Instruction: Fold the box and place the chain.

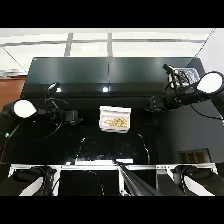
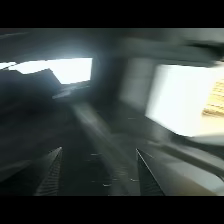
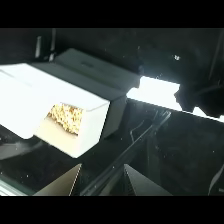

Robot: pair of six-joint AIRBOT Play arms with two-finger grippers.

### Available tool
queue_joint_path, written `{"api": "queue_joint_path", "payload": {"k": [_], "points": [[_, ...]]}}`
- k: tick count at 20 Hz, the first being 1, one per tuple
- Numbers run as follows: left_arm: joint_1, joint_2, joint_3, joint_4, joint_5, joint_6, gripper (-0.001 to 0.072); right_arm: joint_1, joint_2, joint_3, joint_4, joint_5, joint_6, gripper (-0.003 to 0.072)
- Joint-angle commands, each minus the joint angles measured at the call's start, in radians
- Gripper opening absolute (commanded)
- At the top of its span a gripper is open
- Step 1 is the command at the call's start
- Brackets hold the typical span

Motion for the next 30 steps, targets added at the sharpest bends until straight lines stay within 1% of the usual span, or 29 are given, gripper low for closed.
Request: {"api": "queue_joint_path", "payload": {"k": [1,2,3,5,6,8,9,10,12,14,19,22,23,26,30], "points": [[0.135,-0.039,-0.085,-0.497,0.011,0.954,0.0542,0.000,0.000,0.000,0.000,-0.028,0.002,0.0317],[0.121,-0.063,-0.085,-0.497,0.012,1.096,0.0589,0.000,0.000,0.000,0.001,-0.027,0.006,0.0317],[0.100,-0.087,-0.085,-0.495,0.015,1.274,0.0665,0.000,0.000,0.000,0.001,-0.026,0.011,0.0317],[0.056,-0.126,-0.085,-0.495,0.018,1.553,0.0658,0.000,0.000,0.000,0.000,-0.026,0.024,0.0316],[0.034,-0.140,-0.084,-0.495,0.035,1.601,0.0659,0.000,0.000,0.000,0.001,-0.025,0.029,0.0317],[-0.002,-0.163,-0.077,-0.491,0.098,1.601,0.0659,0.000,0.000,0.000,0.002,-0.025,0.031,0.0317],[-0.013,-0.182,-0.066,-0.487,0.100,1.602,0.0659,0.000,0.000,0.000,0.001,-0.025,0.037,0.0317],[-0.023,-0.206,-0.053,-0.481,0.092,1.627,0.0659,0.000,0.000,0.000,0.001,-0.027,0.039,0.0317],[-0.030,-0.271,-0.031,-0.477,0.033,1.764,0.0659,0.000,0.000,0.000,0.001,-0.029,0.039,0.0317],[-0.030,-0.338,-0.006,-0.476,-0.035,1.907,0.0720,0.000,0.000,0.000,0.002,-0.028,0.039,0.0317],[-0.037,-0.435,0.060,-0.485,-0.031,1.930,0.0720,0.000,0.000,0.000,0.002,-0.029,0.039,0.0317],[-0.049,-0.480,0.094,-0.472,-0.025,1.854,0.0720,0.000,0.000,0.000,0.001,-0.030,0.039,0.0317],[-0.055,-0.485,0.100,-0.468,-0.024,1.853,0.0720,0.000,0.000,0.000,0.001,-0.030,0.039,0.0317],[-0.080,-0.487,0.105,-0.455,0.042,1.806,0.0718,0.000,0.000,0.000,0.001,-0.043,0.038,0.0317],[-0.118,-0.489,0.108,-0.416,0.059,1.802,0.0717,0.000,0.000,0.000,0.001,-0.056,0.038,0.0317]]}}
